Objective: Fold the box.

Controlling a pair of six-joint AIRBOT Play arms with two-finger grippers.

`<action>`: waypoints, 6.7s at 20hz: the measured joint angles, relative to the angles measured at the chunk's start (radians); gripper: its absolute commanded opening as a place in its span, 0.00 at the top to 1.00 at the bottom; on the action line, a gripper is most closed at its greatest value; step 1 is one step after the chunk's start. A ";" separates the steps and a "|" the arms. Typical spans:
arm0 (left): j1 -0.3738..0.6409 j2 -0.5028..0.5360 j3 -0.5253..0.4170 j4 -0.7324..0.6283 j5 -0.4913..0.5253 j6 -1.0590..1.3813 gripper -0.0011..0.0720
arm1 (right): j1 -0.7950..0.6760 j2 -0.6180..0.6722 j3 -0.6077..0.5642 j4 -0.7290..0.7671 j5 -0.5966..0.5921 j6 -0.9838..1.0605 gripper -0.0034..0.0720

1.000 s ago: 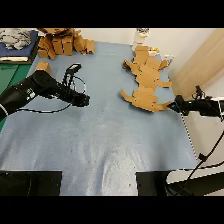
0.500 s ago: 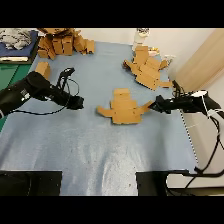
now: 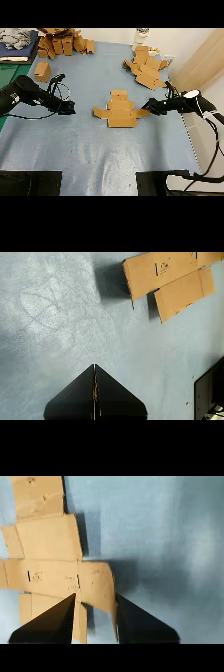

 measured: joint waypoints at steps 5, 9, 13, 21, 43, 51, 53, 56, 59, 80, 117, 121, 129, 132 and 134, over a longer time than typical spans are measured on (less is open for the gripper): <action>0.004 0.002 -0.003 -0.001 -0.033 0.007 0.97 | 0.024 -0.106 0.079 0.000 0.083 0.006 0.51; 0.007 0.002 -0.003 -0.001 -0.066 0.013 0.97 | 0.042 -0.153 0.095 -0.007 0.126 0.006 0.83; 0.032 0.001 -0.003 -0.011 -0.105 0.035 0.97 | 0.047 -0.164 0.100 0.002 0.161 -0.019 0.95; 0.196 -0.126 -0.003 -0.243 -0.227 0.264 0.92 | 0.188 0.036 -0.070 0.082 0.097 -0.111 0.95; 0.097 -0.378 0.048 -0.489 -0.181 0.608 0.40 | 0.560 0.517 -0.537 0.116 -0.365 -0.106 0.95; 0.020 -0.473 0.146 -0.522 -0.206 0.628 0.44 | 0.565 0.473 -0.539 0.117 -0.380 -0.106 0.95; 0.011 -0.481 0.156 -0.522 -0.222 0.634 0.44 | 0.565 0.465 -0.539 0.116 -0.383 -0.106 0.95; 0.005 -0.486 0.163 -0.521 -0.262 0.642 0.44 | 0.565 0.459 -0.539 0.116 -0.393 -0.106 0.95; 0.002 -0.488 0.166 -0.520 -0.295 0.658 0.67 | 0.565 0.456 -0.539 0.117 -0.398 -0.106 0.95; -0.042 -0.488 0.167 -0.518 -0.296 0.749 0.97 | 0.566 0.455 -0.539 0.124 -0.404 -0.106 0.95; -0.164 -0.206 -0.127 -0.567 -0.054 1.506 0.97 | 0.484 0.536 -0.441 0.141 -0.563 0.183 0.95; -0.166 -0.208 -0.129 -0.555 -0.046 1.507 0.97 | 0.539 0.537 -0.440 0.147 -0.462 0.161 0.95; -0.166 -0.208 -0.129 -0.525 -0.031 1.499 0.97 | 0.635 0.526 -0.443 -0.002 -0.365 0.225 0.95; -0.166 -0.208 -0.128 -0.521 -0.023 1.497 0.97 | 0.642 0.522 -0.453 -0.064 -0.359 0.269 0.95; -0.166 -0.208 -0.124 -0.508 -0.019 1.484 0.97 | 0.643 0.521 -0.463 -0.105 -0.358 0.302 0.95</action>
